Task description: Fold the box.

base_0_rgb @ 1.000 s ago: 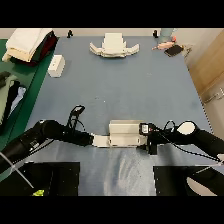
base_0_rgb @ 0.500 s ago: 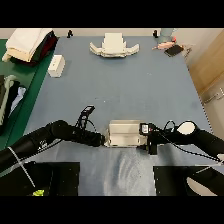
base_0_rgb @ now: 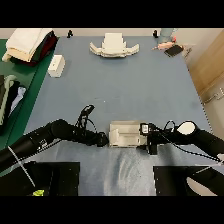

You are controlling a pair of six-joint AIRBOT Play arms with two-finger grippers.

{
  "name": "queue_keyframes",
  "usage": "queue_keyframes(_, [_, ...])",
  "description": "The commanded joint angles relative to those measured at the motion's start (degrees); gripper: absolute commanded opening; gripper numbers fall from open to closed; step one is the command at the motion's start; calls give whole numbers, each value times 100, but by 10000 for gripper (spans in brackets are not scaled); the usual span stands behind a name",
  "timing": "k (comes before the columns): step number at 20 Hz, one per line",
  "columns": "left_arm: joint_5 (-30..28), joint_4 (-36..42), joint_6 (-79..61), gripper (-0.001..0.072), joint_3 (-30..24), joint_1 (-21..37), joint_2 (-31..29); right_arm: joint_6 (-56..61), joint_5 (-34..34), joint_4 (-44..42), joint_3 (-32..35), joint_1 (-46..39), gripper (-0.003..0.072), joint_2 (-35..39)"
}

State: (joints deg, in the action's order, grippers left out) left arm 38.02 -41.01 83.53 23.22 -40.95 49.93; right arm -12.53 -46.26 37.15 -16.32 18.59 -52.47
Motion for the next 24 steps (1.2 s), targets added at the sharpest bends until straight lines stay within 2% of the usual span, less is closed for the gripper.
queue_keyframes(1, [118, -599, 621, 441, 7, 28, -2, 4, 2, -7, -4, 7, 514, 4])
queue_keyframes(3, [365, -1156, 1082, 443, 7, 223, -4, 4, 2, -4, -4, 7, 515, 4])
queue_keyframes(5, [535, -1130, 1051, 444, 72, 437, -4, 4, 2, -4, -4, 7, 514, 4])
queue_keyframes(11, [970, -732, 579, 446, 691, 433, -4, 4, 2, -7, -4, 7, 514, 4])
queue_keyframes(14, [844, -380, 369, 447, 708, 291, -2, 4, 2, -4, -4, 7, 515, 4])
queue_keyframes(16, [647, -356, 365, 533, 708, 118, 13, 4, 2, -4, -4, 7, 514, 4])
queue_keyframes(24, [13, -352, 345, 534, 706, -9, 295, 4, 2, -4, -4, 7, 514, 4])
